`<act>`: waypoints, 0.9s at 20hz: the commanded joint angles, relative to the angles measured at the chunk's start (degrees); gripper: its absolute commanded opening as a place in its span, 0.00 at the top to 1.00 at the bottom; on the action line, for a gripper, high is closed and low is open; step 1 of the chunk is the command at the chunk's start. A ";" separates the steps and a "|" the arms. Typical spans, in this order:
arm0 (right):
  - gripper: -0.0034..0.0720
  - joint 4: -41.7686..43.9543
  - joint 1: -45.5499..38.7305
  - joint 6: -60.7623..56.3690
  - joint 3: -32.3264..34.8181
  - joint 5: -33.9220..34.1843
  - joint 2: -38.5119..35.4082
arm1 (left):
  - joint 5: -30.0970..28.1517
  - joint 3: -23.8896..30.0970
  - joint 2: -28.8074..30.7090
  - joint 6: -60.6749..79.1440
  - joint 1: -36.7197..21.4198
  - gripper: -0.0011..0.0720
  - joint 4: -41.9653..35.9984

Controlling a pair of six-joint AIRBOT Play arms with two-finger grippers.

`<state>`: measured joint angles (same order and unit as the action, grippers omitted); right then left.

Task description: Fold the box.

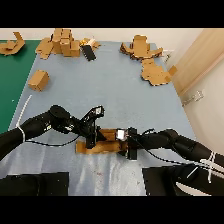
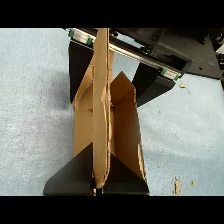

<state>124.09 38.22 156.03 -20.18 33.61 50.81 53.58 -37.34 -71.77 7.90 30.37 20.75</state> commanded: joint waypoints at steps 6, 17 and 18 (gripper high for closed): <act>0.02 -0.79 -0.04 4.72 -2.10 7.39 1.05 | -0.02 0.04 0.00 0.02 -0.02 0.97 0.00; 0.02 -0.37 -1.86 8.04 -4.63 6.82 4.22 | -0.02 0.04 0.00 0.02 -0.02 0.97 0.00; 0.02 -0.37 -1.86 8.02 -4.63 6.49 4.24 | -0.02 0.04 0.00 0.02 -0.02 0.97 0.02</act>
